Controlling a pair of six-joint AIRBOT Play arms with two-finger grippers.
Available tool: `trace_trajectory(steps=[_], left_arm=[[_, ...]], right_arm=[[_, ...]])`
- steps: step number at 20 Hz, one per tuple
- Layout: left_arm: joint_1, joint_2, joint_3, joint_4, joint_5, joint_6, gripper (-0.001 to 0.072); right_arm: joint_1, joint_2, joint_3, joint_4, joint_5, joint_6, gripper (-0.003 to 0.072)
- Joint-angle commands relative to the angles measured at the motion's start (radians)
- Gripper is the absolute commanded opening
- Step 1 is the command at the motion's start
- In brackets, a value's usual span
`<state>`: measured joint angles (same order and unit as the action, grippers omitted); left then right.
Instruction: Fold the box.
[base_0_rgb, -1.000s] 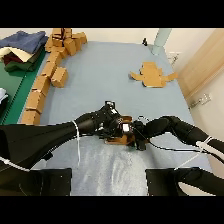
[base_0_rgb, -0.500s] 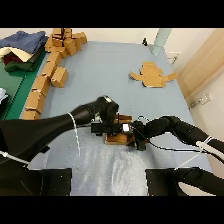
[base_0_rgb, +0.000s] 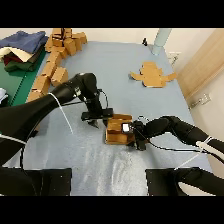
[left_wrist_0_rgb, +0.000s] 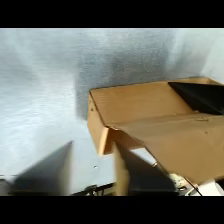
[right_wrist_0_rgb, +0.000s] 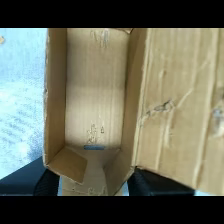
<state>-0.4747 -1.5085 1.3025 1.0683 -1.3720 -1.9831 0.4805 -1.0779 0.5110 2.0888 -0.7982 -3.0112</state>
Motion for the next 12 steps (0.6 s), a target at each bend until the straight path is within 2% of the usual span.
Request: trace_trajectory(steps=[1, 5, 7, 9, 12], left_arm=[[0.101, 0.0, 0.008, 0.001, -0.025, 0.183, 0.0013], [0.151, 0.0, 0.003, 0.133, 0.071, 0.41, 0.0013], [0.153, 0.004, -0.031, 0.223, 0.09, 0.512, 0.0013], [0.157, 0.039, -0.127, 0.195, 0.148, 0.64, 0.0013], [0.158, 0.14, -0.335, 0.085, 0.265, 0.811, 0.0013]], right_arm=[[0.0, 0.001, 0.001, 0.0, 0.0, 0.0, 0.0502], [0.0, 0.001, 0.001, 0.0, 0.0, 0.0, 0.0502], [0.0, 0.001, 0.001, 0.0, 0.0, 0.0, 0.0503], [0.0, 0.001, 0.001, 0.0, 0.0, 0.0, 0.0503], [0.0, 0.001, 0.001, 0.0, 0.0, 0.0, 0.0503]])
